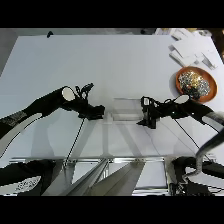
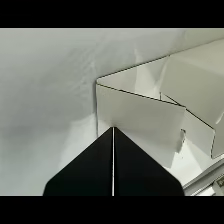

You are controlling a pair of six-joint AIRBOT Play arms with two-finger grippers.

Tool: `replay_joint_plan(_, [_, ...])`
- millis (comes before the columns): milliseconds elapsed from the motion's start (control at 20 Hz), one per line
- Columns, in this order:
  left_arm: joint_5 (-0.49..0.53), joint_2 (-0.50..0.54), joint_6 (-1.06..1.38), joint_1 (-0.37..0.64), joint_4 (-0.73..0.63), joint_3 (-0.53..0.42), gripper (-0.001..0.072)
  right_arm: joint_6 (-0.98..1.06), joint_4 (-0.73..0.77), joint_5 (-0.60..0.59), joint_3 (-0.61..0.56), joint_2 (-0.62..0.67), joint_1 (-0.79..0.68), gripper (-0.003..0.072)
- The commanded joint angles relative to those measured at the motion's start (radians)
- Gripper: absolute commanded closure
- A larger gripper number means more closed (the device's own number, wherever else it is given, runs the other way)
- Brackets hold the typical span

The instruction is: Fold the box and place the chain.

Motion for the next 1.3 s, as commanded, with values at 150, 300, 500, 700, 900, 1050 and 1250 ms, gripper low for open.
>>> replay_joint_plan(150, [-0.014,0.007,-0.056,0.001,0.091,0.000,0.0705,0.001,0.000,0.000,0.000,0.000,0.000,0.0409])
replay_joint_plan(300, [-0.013,0.005,-0.072,0.000,0.091,0.000,0.0705,0.001,0.000,0.000,0.000,0.000,0.000,0.0409])
replay_joint_plan(500, [0.005,0.005,-0.033,-0.014,0.009,0.000,0.0701,0.001,0.000,0.000,0.000,0.000,0.000,0.0409])
replay_joint_plan(700, [0.027,0.007,0.006,-0.038,-0.042,0.002,0.0699,0.001,0.000,0.000,0.000,0.000,0.000,0.0409])
replay_joint_plan(900, [0.038,0.071,0.006,-0.039,-0.042,0.010,0.0654,0.001,0.000,0.000,0.000,0.000,0.000,0.0409])
replay_joint_plan(1050, [0.039,0.092,0.006,-0.064,-0.047,0.013,0.0534,0.001,0.000,0.000,0.000,0.000,0.000,0.0409])
replay_joint_plan(1250, [0.084,0.085,0.006,-0.111,-0.073,0.013,0.0476,0.001,0.000,0.000,0.000,0.000,0.000,0.0409])
